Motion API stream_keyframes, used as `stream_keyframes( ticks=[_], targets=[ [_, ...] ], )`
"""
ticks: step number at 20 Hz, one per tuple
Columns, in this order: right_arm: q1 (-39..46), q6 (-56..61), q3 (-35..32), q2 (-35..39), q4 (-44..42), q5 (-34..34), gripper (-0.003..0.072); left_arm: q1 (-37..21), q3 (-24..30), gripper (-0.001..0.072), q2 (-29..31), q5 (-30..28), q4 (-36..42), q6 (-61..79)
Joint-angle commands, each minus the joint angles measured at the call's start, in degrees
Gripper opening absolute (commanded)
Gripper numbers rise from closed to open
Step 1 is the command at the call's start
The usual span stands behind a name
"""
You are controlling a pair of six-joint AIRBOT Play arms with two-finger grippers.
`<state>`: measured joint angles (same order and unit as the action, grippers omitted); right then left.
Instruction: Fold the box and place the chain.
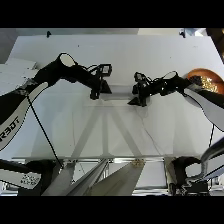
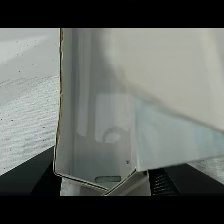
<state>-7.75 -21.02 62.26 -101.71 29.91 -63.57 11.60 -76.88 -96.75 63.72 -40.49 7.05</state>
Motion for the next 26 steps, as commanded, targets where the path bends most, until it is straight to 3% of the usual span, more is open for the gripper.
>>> stream_keyframes(
  ticks=[1,5,10,14,18,26],
  targets=[
    [-0.02,-0.02,0.07,0.0,0.02,-0.07,0.0425,0.09,0.0,0.0011,-0.28,-10.69,1.14,-0.98],
    [-0.02,-0.02,0.07,0.0,0.04,-0.07,0.0425,0.11,0.0,0.0011,-3.04,-16.22,2.4,-6.49],
    [-0.04,-0.02,0.07,0.0,0.02,-0.07,0.0425,0.33,0.0,0.0011,-7.78,-14.67,1.9,-9.01],
    [-0.02,-0.02,0.07,0.0,0.02,-0.07,0.0425,0.33,0.0,0.0012,-8.0,-12.24,1.9,-8.98],
    [-0.02,-0.02,0.07,0.0,0.02,-0.07,0.0425,-1.25,-0.02,0.0012,-6.29,-8.37,1.99,-8.96],
    [-0.02,-0.02,0.07,0.0,0.02,-0.07,0.0425,-9.64,-0.02,0.002,2.14,-0.83,1.86,-8.57]
  ],
)
